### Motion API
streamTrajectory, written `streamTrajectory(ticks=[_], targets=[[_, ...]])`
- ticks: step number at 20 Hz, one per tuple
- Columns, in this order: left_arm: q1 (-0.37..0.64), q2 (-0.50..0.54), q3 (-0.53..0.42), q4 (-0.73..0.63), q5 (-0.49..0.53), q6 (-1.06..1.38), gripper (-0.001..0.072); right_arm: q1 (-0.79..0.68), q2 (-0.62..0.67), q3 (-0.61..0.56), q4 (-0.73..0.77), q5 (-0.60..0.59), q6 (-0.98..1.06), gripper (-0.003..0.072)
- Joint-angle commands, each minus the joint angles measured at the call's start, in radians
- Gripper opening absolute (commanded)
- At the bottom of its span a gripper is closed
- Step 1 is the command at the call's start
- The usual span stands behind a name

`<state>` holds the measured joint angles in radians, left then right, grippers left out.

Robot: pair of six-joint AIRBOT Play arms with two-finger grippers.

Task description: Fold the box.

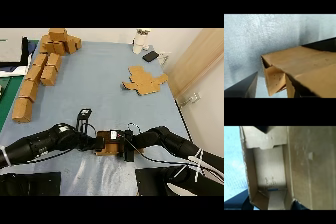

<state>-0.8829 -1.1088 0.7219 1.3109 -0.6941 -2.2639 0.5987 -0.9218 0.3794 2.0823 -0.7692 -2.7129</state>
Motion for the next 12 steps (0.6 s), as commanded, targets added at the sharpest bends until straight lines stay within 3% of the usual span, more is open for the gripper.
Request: streamTrajectory(ticks=[1,5,10,12], targets=[[-0.059,-0.072,0.082,0.134,-0.096,-0.119,0.0515,0.000,0.000,0.000,0.000,0.000,0.000,0.0540],[-0.116,-0.144,0.161,0.245,-0.178,-0.224,0.0516,0.000,0.000,0.000,0.000,0.000,0.000,0.0540],[-0.151,-0.246,0.236,0.246,-0.188,-0.251,0.0515,0.000,0.000,0.000,0.000,0.000,0.000,0.0540],[-0.167,-0.289,0.274,0.266,-0.258,-0.250,0.0515,0.000,0.000,0.000,0.000,0.000,0.000,0.0540]])
